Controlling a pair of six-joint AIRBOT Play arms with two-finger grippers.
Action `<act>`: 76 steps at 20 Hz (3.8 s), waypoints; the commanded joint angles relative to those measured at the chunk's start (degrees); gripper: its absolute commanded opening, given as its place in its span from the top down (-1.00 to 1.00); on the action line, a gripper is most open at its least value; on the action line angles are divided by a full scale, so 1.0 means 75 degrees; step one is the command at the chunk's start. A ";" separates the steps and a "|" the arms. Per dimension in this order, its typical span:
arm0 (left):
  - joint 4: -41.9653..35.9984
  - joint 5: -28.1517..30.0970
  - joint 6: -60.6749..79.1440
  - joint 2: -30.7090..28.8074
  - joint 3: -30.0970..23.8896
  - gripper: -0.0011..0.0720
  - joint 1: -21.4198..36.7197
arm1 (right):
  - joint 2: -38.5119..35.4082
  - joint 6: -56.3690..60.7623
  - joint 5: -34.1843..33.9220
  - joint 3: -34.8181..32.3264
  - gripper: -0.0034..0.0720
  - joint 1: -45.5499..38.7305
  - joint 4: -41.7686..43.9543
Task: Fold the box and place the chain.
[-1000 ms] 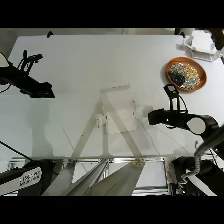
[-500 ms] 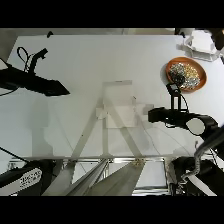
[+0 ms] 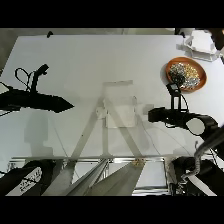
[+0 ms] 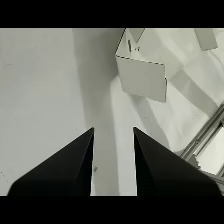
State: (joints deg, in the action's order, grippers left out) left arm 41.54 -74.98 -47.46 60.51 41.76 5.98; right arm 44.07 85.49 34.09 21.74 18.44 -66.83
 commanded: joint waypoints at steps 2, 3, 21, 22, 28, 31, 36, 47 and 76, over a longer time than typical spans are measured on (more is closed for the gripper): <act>-0.0044 0.0385 0.0157 -0.0076 -0.0111 0.10 -0.0131 | -0.0006 0.0000 0.0102 -0.0006 0.88 0.0009 0.0000; -0.0044 0.0632 0.0119 -0.0076 -0.0111 -0.22 -0.0201 | -0.0006 0.0000 0.0146 -0.0006 0.88 0.0009 0.0000; -0.0813 0.0595 0.1160 0.4403 0.3520 -0.54 -0.2410 | -0.0006 -0.0035 0.0370 -0.0003 0.88 0.0009 0.0000; -0.0793 0.0670 0.1192 0.4476 0.3614 -0.54 -0.2433 | -0.0006 -0.0035 0.0370 -0.0003 0.88 0.0009 0.0000; -0.0740 0.0723 0.1897 0.4948 0.3622 -0.54 -0.2751 | -0.0006 -0.0032 0.0373 0.0000 0.88 0.0009 0.0003; -0.1317 0.0662 0.2433 0.5158 0.3625 -0.54 -0.3051 | -0.0006 -0.0032 0.0373 0.0000 0.88 0.0009 0.0006; -0.1818 0.0935 0.2862 0.5339 0.3625 -0.54 -0.3191 | -0.0003 -0.0032 0.0373 0.0000 0.88 0.0009 0.0006; -0.1818 0.0909 0.3348 0.5732 0.3625 -0.08 -0.3407 | -0.0006 -0.0032 0.0373 0.0000 0.88 0.0009 0.0006; -0.1734 0.2978 0.5729 0.2352 0.1411 0.97 -0.5103 | -0.3442 -0.0026 0.4607 0.1346 0.05 0.0000 -0.1789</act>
State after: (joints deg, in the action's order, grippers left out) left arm 35.57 -56.38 -12.99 78.13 53.67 -31.27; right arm 22.79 85.08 61.78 31.62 18.44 -76.34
